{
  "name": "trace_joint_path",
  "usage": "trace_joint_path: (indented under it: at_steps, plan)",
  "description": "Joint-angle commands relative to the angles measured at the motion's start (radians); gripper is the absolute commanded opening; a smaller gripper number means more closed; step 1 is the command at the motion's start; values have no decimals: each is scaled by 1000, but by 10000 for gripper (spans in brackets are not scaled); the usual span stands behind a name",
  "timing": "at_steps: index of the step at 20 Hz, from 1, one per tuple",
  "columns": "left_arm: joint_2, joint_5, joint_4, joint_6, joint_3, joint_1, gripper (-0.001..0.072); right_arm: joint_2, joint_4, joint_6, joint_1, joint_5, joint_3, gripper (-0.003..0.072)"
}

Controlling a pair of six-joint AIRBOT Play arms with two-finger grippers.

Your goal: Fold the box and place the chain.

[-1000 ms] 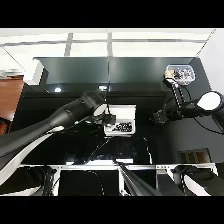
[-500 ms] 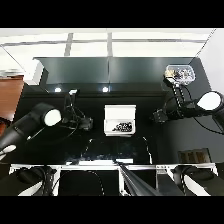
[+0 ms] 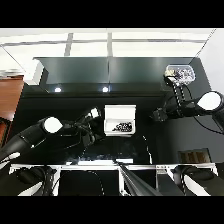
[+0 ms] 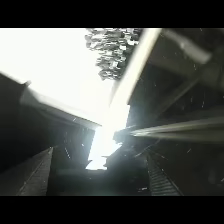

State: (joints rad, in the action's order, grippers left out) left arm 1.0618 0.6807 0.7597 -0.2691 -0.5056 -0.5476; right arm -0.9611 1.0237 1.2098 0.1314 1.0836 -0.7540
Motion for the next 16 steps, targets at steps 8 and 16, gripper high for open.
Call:
trace_joint_path:
  at_steps: [8, 16]
  plan:
    - [260, 244, -170, 621, -137, 185, 717, 0, -3, 44, 0, -38, 0, 304]
    - [289, 190, -238, 598, -161, 165, 717, 0, -38, 43, 0, -102, 0, 304]
